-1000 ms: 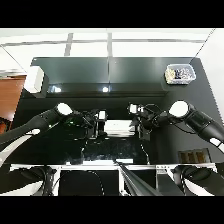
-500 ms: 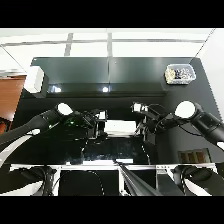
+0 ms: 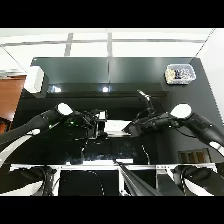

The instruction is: Fold the box and place the chain.

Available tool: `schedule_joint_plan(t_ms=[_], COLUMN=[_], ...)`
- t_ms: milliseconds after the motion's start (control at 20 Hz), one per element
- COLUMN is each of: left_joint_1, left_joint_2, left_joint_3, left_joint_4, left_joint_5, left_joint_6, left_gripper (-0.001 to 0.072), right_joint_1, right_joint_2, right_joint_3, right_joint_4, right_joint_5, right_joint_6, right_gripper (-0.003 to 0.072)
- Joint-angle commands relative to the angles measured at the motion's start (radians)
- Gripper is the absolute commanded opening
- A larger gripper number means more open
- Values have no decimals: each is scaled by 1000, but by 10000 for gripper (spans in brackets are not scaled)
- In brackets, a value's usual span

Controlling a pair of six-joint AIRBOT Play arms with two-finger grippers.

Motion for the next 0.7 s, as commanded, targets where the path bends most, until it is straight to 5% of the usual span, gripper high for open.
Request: schedule_joint_plan(t_ms=[0,150,350,650], left_joint_1=[0,0,0,1], left_joint_2=[-1,-1,0,8], left_joint_3=[1,1,1,3], left_joint_4=[0,0,-2,0], left_joint_5=[0,0,-2,-19], left_joint_6=[0,0,0,-39], left_gripper=[353,353,353,355], right_joint_1=[19,19,6,-245], right_joint_2=[-104,-151,-133,136], right_joint_3=[-14,-14,-1,142], right_joint_4=[60,-37,-55,-186], right_joint_5=[-86,-142,-67,163], right_joint_6=[45,113,111,105], right_gripper=[23,23,23,23])
